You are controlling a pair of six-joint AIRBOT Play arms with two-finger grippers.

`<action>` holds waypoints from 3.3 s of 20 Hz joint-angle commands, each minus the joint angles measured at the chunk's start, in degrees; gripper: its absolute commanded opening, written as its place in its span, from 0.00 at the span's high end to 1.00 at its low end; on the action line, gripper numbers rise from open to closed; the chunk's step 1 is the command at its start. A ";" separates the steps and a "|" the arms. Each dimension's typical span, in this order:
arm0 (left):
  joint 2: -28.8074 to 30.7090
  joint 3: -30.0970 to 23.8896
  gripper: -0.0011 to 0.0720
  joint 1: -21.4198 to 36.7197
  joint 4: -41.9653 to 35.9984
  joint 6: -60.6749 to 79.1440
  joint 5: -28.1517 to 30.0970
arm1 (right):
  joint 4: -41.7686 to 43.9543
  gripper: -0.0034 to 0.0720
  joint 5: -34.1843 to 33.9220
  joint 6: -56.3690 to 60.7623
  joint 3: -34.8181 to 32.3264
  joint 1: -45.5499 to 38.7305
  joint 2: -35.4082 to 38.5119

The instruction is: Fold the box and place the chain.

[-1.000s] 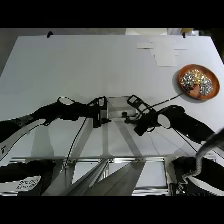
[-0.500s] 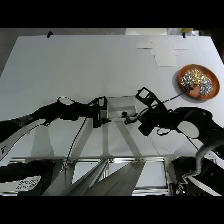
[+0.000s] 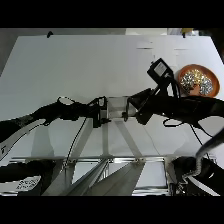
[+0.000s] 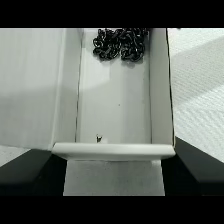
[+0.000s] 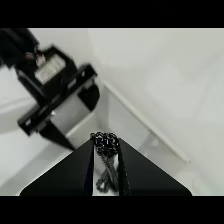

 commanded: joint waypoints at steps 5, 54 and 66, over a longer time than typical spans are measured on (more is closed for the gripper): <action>0.02 0.02 0.97 0.02 0.00 0.02 0.00 | 1.99 0.93 -7.19 -0.61 2.14 0.07 0.02; 0.02 0.02 0.97 0.02 0.00 0.02 0.02 | -7.80 0.50 14.67 10.62 3.87 -30.21 -20.22; 0.02 0.02 0.97 0.02 0.00 0.02 0.00 | -16.70 0.47 10.29 16.46 -0.68 -27.39 -29.42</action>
